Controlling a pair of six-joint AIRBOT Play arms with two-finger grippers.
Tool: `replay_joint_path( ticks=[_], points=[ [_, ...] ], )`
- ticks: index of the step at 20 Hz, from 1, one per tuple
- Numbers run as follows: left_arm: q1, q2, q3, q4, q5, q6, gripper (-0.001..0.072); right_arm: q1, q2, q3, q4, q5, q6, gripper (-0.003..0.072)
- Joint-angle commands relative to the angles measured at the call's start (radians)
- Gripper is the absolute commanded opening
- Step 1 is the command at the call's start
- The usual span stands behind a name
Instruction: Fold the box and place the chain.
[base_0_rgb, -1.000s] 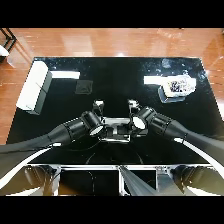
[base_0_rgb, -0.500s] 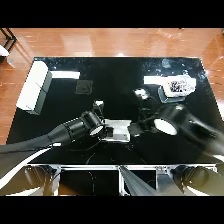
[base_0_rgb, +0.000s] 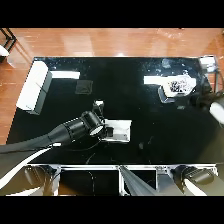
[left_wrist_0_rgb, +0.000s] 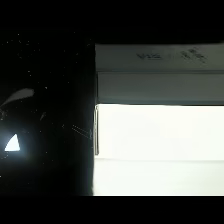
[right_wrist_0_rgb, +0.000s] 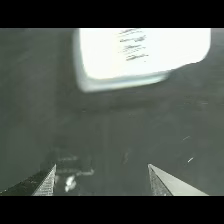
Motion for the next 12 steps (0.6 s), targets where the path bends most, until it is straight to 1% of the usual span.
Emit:
replay_joint_path(
  ticks=[1,4,5,7,9,10,12],
  points=[
    [-0.001,0.0,0.0,0.0,0.002,0.0,0.0024,-0.302,-0.172,0.042,0.125,-0.211,-0.094,0.0699],
    [-0.001,0.0,0.0,0.0,0.003,0.0,0.0024,-0.428,-0.431,0.209,0.27,-0.22,-0.124,0.0698],
    [-0.001,0.0,0.0,0.0,0.005,0.0,0.0024,-0.451,-0.524,0.283,0.301,-0.204,-0.131,0.0698],
    [-0.001,0.0,0.0,0.0,0.007,0.0,0.0024,-0.476,-0.685,0.427,0.317,-0.146,-0.139,0.0698],
    [-0.001,0.0,0.0,0.0,0.006,0.0,0.0024,-0.484,-0.808,0.552,0.319,-0.089,-0.142,0.0698],
    [-0.001,0.0,0.0,0.0,0.006,0.0,0.0025,-0.488,-0.85,0.596,0.327,-0.073,-0.142,0.0697],
    [-0.001,0.0,0.0,0.0,0.006,0.0,0.0024,-0.492,-0.906,0.647,0.339,-0.065,-0.142,0.0689]
  ],
)
